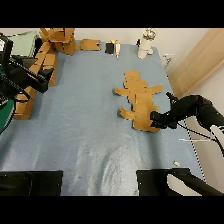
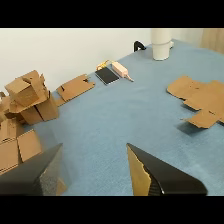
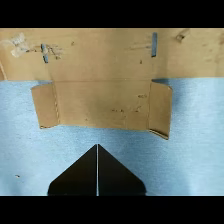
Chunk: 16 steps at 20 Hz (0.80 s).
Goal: Fold the box.
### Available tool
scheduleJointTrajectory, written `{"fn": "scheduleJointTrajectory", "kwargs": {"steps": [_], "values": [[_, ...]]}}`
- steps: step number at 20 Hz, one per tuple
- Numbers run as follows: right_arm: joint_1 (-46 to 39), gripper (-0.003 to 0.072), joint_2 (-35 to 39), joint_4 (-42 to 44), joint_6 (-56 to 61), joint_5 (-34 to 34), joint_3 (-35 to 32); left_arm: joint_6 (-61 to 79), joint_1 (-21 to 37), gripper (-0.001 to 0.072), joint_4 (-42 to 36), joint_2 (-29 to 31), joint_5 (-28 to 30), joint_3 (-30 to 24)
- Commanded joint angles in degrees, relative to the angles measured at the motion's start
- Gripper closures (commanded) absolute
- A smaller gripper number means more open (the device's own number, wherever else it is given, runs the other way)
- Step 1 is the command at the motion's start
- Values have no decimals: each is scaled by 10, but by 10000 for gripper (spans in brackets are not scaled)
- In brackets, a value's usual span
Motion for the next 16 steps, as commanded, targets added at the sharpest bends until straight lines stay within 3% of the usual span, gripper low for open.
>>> {"fn": "scheduleJointTrajectory", "kwargs": {"steps": [1, 16], "values": [[0, 682, 0, 0, 0, 0, 0, 0, 0, 99, 0, 0, 0, 0], [0, 682, -1, -7, 0, 23, 0, 0, 0, 99, 0, 0, 0, 0]]}}
